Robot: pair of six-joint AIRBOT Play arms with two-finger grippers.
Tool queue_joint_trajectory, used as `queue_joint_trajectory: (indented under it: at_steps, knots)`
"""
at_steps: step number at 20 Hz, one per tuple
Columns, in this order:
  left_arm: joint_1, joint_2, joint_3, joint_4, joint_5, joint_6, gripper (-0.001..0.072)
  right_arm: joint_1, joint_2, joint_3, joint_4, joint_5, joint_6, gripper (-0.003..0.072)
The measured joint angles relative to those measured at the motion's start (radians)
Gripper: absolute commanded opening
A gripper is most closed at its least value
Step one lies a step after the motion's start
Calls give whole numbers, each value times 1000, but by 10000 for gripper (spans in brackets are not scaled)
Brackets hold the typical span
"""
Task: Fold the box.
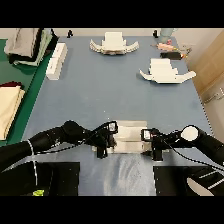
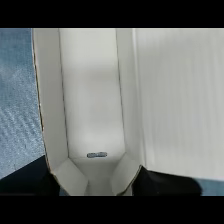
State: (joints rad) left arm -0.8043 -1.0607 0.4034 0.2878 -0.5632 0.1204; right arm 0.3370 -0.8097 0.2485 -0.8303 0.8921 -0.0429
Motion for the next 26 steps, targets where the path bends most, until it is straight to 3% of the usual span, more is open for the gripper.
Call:
queue_joint_trajectory:
  at_steps: [1, 2, 3, 4, 7, 12, 15, 18, 20, 26]
  knots:
    - [-2, 0, 0, -1, -5, 0, 18, 0, 0, 0, 0, 0, 0, 500]
    - [-3, 0, 0, 0, -8, 0, 122, 0, 0, 0, 0, 0, 0, 500]
    - [-7, 0, 0, 0, -11, 2, 499, 0, 0, 0, 0, 0, 0, 500]
    - [-8, 0, 0, 0, -16, 3, 689, 0, 0, 0, 0, 0, 0, 500]
    - [-15, 0, 0, -16, -11, 3, 690, 0, 0, 0, 0, 0, -3, 500]
    - [-19, 0, 0, -35, -12, 3, 665, 0, 0, 0, -1, 0, -2, 500]
    - [-19, 3, 0, -35, -24, -12, 13, 0, 0, 0, -1, 0, 0, 500]
    - [-15, 38, 0, 92, -23, -141, 16, 0, 0, 0, 0, 0, 0, 500]
    - [-14, 100, 0, 259, -40, -327, 16, 0, 0, 0, 0, 0, 0, 500]
    - [-11, 428, 0, 773, -206, -1073, 17, 0, 0, 0, 0, 0, 0, 500]
